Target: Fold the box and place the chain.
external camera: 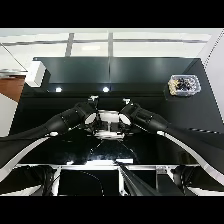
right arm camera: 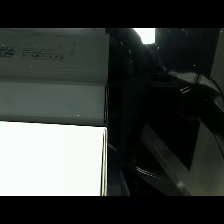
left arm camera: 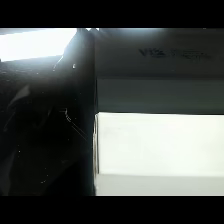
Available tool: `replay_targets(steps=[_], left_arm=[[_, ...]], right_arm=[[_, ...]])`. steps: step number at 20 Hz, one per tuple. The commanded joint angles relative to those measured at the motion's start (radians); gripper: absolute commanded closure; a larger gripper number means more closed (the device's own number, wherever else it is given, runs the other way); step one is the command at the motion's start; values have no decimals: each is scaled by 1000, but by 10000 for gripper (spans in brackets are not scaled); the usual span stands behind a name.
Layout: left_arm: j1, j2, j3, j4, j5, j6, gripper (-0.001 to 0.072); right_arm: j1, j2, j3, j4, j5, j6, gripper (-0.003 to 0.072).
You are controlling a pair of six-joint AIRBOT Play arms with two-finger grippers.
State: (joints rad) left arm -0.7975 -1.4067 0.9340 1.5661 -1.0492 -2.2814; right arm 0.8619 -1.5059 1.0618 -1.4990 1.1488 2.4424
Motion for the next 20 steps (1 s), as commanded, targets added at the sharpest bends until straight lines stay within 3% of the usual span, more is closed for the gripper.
replay_targets(steps=[1, 20], left_arm=[[1, 0, 0, 1, 0, 0, 680], [1, 0, 0, 1, -1, 0, 680]], right_arm=[[0, 1, 1, 3, 1, -1, 399], [-10, -9, 43, -23, 31, -11, 404]])
